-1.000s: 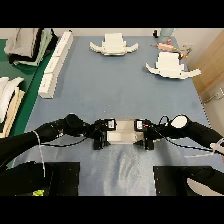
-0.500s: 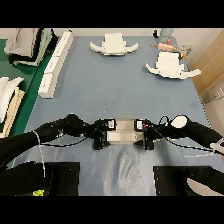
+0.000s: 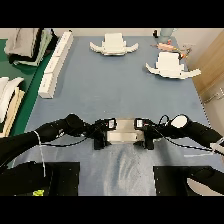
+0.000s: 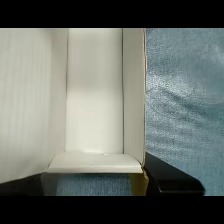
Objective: Fold the box.
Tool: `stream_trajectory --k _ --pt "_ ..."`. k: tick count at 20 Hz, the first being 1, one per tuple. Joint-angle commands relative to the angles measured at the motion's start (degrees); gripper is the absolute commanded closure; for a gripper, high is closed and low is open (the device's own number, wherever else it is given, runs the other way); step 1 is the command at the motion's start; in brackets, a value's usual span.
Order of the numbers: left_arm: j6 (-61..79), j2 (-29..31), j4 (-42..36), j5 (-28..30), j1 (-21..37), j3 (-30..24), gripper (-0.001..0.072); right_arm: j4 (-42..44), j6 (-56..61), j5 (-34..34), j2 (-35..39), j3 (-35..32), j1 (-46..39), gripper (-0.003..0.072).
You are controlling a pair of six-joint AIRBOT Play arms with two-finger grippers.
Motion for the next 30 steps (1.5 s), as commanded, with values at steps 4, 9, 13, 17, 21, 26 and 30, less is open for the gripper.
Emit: stream_trajectory --k 4,9,13,17,21,26,30 --pt "0.1 0.0 0.1 -0.1 0.0 0.0 0.0213 0.9 3.0 2.2 2.2 0.1 0.0 -0.0029" --pt "0.1 0.0 0.1 -0.1 0.0 0.0 0.0212 -7.0 21.0 6.9 12.8 0.1 0.0 -0.0029" --pt "0.1 0.0 0.1 -0.1 0.0 0.0 0.0212 -16.7 35.3 12.6 23.1 0.1 0.0 -0.0029" --pt "0.1 0.0 0.1 -0.1 0.0 0.0 0.0212 -17.4 51.1 17.2 30.0 0.1 0.0 -0.0028" --pt "0.1 0.0 0.1 -0.1 0.0 0.0 0.0212 -4.5 84.5 17.2 31.6 0.0 0.0 -0.0028" --pt "0.1 0.0 0.1 -0.1 0.0 0.0 0.0212 2.9 92.8 16.0 29.3 -0.1 0.9 0.0196" --pt "0.1 0.0 0.1 -0.1 0.0 0.0 0.0212 5.2 90.4 11.5 24.2 0.0 3.0 0.0365"
